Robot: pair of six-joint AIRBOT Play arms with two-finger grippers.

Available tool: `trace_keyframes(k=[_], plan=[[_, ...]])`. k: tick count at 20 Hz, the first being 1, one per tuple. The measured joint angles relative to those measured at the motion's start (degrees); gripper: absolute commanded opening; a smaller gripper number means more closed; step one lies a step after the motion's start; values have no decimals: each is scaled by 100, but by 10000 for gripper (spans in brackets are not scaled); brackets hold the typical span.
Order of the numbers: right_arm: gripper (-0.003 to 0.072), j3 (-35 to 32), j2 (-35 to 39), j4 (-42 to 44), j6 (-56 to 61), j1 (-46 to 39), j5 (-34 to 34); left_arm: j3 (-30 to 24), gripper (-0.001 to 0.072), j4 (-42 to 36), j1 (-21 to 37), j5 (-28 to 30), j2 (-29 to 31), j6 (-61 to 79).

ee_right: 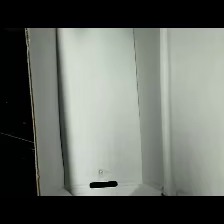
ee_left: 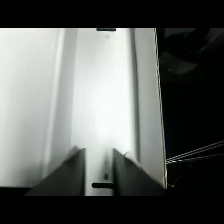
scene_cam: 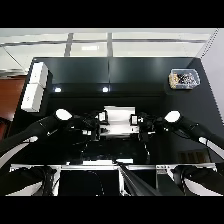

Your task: Fold the box and place the chain.

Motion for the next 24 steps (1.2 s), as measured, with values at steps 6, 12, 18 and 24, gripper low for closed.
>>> trace_keyframes(k=[6, 12, 18, 24], plan=[[69, 0, 0, -2, -4, 0, 0, 2, 27, 1764, 426, -57, 1093, -3032], [69, 0, 0, -2, -2, 0, 4, -9, 29, 3891, 1744, -874, 1888, -8135], [68, 0, 0, 0, 0, 0, 4, -20, 25, 2562, 3200, -2223, 944, -9193], [69, 0, 0, 0, 0, 0, 4, -20, 28, 2411, 2994, -2092, 177, -9141]])
